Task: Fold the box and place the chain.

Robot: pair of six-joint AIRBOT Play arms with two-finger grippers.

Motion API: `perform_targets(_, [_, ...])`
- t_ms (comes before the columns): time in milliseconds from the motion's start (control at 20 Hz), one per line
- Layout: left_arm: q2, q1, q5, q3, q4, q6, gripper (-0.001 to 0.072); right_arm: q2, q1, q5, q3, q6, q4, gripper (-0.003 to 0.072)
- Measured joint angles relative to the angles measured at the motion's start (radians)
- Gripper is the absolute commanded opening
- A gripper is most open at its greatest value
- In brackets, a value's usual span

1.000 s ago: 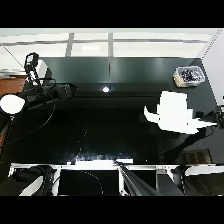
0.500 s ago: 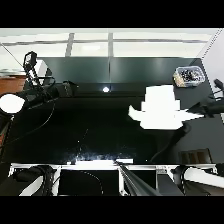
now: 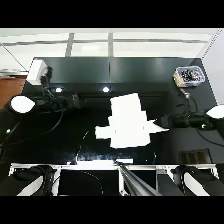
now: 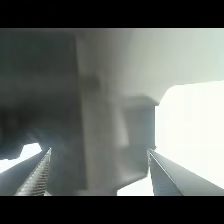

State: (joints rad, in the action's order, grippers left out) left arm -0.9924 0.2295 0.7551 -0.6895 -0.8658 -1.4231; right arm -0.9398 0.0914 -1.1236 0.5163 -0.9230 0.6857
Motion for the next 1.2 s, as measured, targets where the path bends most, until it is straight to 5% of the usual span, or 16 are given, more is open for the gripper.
perform_targets(300, [-0.274,0.012,0.193,0.003,0.356,0.357,0.0705,0.034,-0.16,0.092,-0.07,-0.002,-0.032,0.0048])
perform_targets(900, [-0.653,0.123,0.514,-0.185,0.469,0.722,0.0683,0.04,-0.192,0.115,-0.081,-0.008,-0.039,0.0049])
perform_targets(1100, [-0.68,0.146,0.533,-0.208,0.425,0.759,0.0552,0.04,-0.192,0.116,-0.081,-0.007,-0.039,0.005])
perform_targets(1200, [-0.684,0.147,0.534,-0.212,0.417,0.777,0.0371,0.04,-0.192,0.117,-0.081,-0.006,-0.037,0.0049])
